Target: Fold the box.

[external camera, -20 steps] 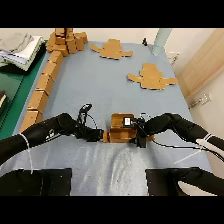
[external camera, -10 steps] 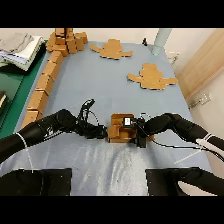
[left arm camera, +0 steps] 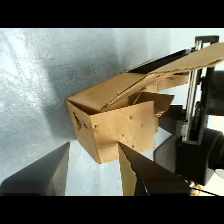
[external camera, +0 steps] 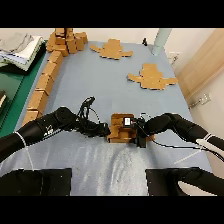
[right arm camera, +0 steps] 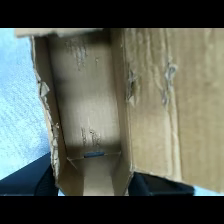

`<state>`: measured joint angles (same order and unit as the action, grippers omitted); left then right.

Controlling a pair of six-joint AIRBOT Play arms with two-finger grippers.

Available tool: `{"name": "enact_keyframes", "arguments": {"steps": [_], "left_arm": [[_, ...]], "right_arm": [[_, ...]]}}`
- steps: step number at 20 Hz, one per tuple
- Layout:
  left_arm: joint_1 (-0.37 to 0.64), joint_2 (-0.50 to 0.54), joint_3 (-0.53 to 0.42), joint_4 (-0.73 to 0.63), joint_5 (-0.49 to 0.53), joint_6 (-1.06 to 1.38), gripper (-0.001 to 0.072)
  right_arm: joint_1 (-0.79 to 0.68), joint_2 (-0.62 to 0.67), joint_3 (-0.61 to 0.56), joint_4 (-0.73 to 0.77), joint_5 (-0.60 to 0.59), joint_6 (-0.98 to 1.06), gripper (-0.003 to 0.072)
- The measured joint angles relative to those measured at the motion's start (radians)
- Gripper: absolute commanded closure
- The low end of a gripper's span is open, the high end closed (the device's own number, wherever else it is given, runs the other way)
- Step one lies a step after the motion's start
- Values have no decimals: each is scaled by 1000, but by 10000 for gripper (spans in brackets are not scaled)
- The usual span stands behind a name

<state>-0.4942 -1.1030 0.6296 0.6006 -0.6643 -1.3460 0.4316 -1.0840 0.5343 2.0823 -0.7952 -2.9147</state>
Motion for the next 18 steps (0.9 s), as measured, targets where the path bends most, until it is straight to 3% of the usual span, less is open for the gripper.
{"name": "enact_keyframes", "arguments": {"steps": [11, 13, 18], "left_arm": [[-31, -30, 19, -40, 48, -26, 207], [-72, -51, 50, 31, 52, -111, 207], [-184, -114, 184, 415, -11, -545, 207]], "right_arm": [[0, 0, 0, 0, 0, 0, 174], [0, 0, 0, 0, 0, 0, 174], [0, 0, 0, 0, 0, 0, 174]]}}
